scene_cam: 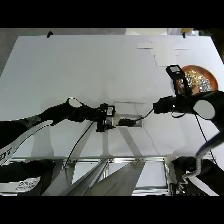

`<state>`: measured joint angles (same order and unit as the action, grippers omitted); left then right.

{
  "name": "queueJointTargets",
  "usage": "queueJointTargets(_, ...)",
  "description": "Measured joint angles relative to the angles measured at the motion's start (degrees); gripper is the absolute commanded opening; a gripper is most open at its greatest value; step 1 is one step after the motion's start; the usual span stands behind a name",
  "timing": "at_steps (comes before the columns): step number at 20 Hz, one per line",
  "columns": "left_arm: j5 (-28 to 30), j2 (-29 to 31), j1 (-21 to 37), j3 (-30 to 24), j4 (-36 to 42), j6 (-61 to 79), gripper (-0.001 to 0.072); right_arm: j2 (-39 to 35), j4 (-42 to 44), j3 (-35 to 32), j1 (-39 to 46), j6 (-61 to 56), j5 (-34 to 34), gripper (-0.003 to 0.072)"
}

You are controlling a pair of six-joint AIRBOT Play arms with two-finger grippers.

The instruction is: Fold the box and place the chain.

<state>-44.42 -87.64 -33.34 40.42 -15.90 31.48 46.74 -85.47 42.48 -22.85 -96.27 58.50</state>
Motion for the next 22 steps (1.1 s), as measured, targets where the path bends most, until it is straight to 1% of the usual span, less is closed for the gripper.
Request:
queueJointTargets(2, 0.0, 0.0, 0.0, 0.0, 0.0, 0.0, 0.0010, -3.8, 3.6, 0.0, -3.1, 0.3, 0.9, 0.0015)
queueJointTargets(5, 0.0, 0.0, 0.0, 0.0, 0.0, 0.0, 0.0010, -6.8, 9.2, 0.0, -7.8, 0.6, 1.1, 0.0016)
queueJointTargets(9, 0.0, 0.0, 0.0, 0.0, 0.0, 0.0, 0.0010, -8.0, 14.0, 0.0, -13.3, 0.7, -2.4, 0.0016)
queueJointTargets(14, 0.0, 0.0, 0.0, 0.0, 0.0, 0.0, 0.0010, -6.3, 16.2, 0.0, -16.3, 0.8, -6.7, 0.0016)
queueJointTargets(18, 0.0, 0.0, 0.0, 0.0, 0.0, 0.0, 0.0010, -1.9, 16.2, -0.5, -16.8, 0.8, -8.5, 0.0029)
queueJointTargets(19, 0.0, 0.0, 0.0, 0.0, 0.0, 0.0, 0.0010, -0.5, 15.7, -0.7, -16.9, 0.8, -8.8, 0.0120)
queueJointTargets(20, 0.0, 0.0, 0.0, 0.0, 0.0, 0.0, 0.0010, 0.9, 15.1, -0.8, -16.9, 0.8, -9.0, 0.0236)
queueJointTargets(21, 0.0, 0.0, 0.0, 0.0, 0.0, 0.0, 0.0010, 2.2, 14.4, -0.9, -17.0, 0.8, -9.2, 0.0253)
queueJointTargets(22, 0.0, 0.0, 0.0, 0.0, 0.0, 0.0, 0.0010, 3.3, 13.7, -1.0, -17.0, 0.8, -9.3, 0.0253)
